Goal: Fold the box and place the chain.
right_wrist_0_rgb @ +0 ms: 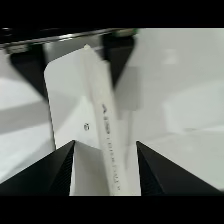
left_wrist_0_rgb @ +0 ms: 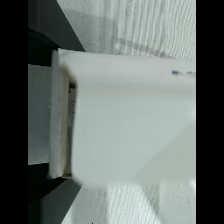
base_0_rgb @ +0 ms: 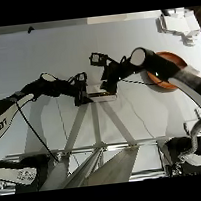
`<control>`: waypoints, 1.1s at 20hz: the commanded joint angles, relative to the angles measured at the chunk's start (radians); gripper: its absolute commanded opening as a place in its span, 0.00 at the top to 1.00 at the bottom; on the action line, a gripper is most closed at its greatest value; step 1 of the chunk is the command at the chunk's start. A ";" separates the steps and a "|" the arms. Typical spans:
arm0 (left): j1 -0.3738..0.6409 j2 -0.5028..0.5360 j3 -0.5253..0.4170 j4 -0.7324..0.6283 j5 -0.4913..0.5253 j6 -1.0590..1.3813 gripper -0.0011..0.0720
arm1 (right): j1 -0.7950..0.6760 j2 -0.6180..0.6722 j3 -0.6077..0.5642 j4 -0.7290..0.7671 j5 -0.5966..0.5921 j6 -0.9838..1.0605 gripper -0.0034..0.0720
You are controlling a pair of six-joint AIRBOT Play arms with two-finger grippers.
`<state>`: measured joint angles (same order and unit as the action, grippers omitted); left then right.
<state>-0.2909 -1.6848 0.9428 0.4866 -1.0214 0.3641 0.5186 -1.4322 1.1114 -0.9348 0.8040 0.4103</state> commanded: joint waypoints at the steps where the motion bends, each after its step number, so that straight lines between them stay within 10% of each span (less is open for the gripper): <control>1: 0.000 0.000 0.000 0.000 0.000 0.002 0.73 | 0.039 0.069 -0.117 -0.031 -0.204 -0.019 0.52; 22: 0.000 0.000 0.000 0.000 0.000 0.002 0.73 | 0.041 0.064 -0.151 -0.037 -0.061 -0.018 0.67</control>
<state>-0.2909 -1.6848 0.9428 0.4870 -1.0210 0.3668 0.5591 -1.3655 0.9634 -0.9691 0.7429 0.3912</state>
